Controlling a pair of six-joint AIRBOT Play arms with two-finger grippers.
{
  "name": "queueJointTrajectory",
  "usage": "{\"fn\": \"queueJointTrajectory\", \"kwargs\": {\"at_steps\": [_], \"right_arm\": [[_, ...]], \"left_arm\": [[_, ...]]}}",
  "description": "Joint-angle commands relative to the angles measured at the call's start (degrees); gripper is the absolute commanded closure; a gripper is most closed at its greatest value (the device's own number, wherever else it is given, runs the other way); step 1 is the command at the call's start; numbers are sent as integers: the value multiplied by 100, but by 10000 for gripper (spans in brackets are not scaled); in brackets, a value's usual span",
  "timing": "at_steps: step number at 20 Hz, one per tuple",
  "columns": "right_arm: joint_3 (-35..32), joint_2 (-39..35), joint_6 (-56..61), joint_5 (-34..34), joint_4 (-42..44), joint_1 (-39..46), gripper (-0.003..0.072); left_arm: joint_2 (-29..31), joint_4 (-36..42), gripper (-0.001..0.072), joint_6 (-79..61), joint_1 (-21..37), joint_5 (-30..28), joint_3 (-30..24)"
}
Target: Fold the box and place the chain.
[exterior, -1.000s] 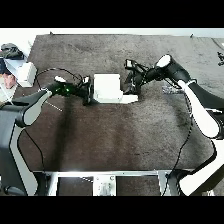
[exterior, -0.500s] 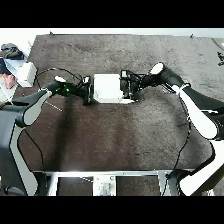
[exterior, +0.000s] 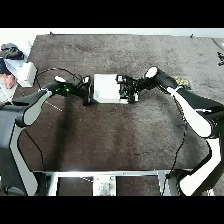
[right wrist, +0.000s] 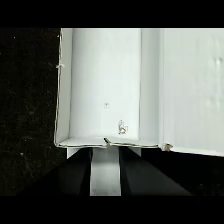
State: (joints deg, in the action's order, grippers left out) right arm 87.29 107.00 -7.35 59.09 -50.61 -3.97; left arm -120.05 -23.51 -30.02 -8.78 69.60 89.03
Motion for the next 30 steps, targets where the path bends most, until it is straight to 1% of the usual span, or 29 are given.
{"fn": "queueJointTrajectory", "kwargs": {"at_steps": [1, 3, 6, 14, 15, 16, 17, 19, 21, 22, 23, 24, 25, 26, 27, 28, 30], "right_arm": [[-2, 28, -90, -11, 273, -13, 432], [-2, 28, -105, -166, 468, -13, 431], [-2, 42, -105, -197, 702, -13, 431], [-2, 240, -105, -87, 745, -37, 429], [-2, 243, -105, -85, 754, -37, 347], [-2, 243, -105, -83, 754, -37, 173], [-2, 240, -105, -61, 756, -37, 135], [-2, 243, -105, -37, 754, -37, 131], [-2, 243, -103, -42, 737, -37, 27], [-2, 240, -105, -44, 737, -37, 40], [-2, 240, -103, -44, 737, -37, 37], [-2, 240, -101, -44, 713, -35, 172], [-2, 227, 17, -37, 638, -31, 367], [0, 190, 262, -31, 463, -24, 482], [11, 133, 575, 46, 151, -20, 669], [11, 61, 852, 68, -131, 2, 699], [11, -57, 1366, 68, -496, 105, 699]], "left_arm": [[-2, -2, 433, -2, 0, -2, 2], [-2, -2, 433, -2, 0, -2, 0], [-2, -2, 433, -2, 0, -2, 0], [-2, -2, 432, -2, 0, -2, 0], [-2, -2, 433, -2, 0, -2, 0], [-2, -2, 432, -2, 0, -2, 0], [-2, -2, 433, -2, 0, -2, 0], [-2, -2, 433, -2, 0, -2, 0], [-2, -2, 433, -2, 0, -2, 2], [-2, -2, 432, -2, 0, -2, 0], [-2, -2, 433, -2, 0, -2, 0], [-2, -2, 432, -2, 0, -2, 0], [-2, -2, 432, -2, 0, -2, 0], [-2, -2, 432, -2, 2, -2, 0], [-2, -2, 432, -2, 0, -2, 2], [-2, -2, 432, -2, 0, -2, 0], [-2, -2, 433, -2, 0, -2, 2]]}}
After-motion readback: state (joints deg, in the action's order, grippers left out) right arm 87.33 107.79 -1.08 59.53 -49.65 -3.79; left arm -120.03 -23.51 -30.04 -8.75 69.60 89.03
